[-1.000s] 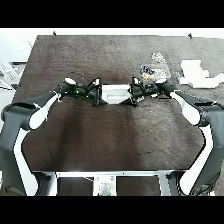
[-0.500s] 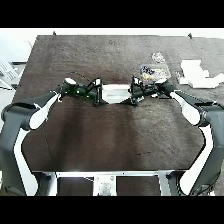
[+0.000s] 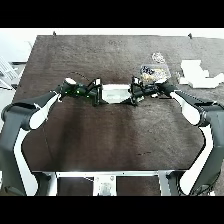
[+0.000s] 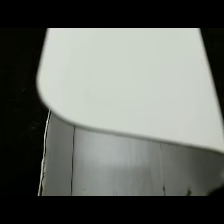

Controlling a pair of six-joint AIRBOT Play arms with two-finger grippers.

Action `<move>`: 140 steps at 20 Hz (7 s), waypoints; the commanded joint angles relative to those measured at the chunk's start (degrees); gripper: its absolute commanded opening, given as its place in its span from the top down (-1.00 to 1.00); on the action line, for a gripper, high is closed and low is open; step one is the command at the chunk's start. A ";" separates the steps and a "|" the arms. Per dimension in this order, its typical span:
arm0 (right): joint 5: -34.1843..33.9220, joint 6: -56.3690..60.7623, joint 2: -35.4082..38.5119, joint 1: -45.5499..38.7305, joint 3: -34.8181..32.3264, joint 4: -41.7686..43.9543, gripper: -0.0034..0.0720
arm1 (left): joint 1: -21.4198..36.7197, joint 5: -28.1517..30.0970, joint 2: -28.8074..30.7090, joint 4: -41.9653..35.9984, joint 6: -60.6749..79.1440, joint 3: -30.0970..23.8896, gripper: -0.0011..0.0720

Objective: Fold the box and place the chain.

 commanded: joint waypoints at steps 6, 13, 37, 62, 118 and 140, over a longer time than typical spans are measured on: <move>0.09 0.00 -0.02 0.07 0.02 -0.02 -0.63 | 0.04 0.02 -0.04 -0.15 -0.02 0.07 0.01; 0.48 -1.40 0.07 -0.26 0.11 0.11 -1.00 | 0.04 0.02 -0.04 -0.15 -0.02 0.07 0.01; 10.91 9.49 11.52 -5.90 0.26 -6.95 0.89 | 0.04 0.02 -0.04 -0.20 -0.02 0.07 0.01; -11.32 26.95 4.48 2.40 5.49 -6.82 0.90 | 0.04 0.02 -0.04 -0.20 -0.02 0.07 0.01; -12.92 14.34 12.90 4.57 -5.46 -14.64 -0.54 | 0.04 0.02 -0.04 -0.20 -0.02 0.07 0.01; -7.04 26.18 20.94 0.00 -5.42 -29.66 0.89 | 0.04 0.02 -0.04 -0.20 -0.02 0.07 0.01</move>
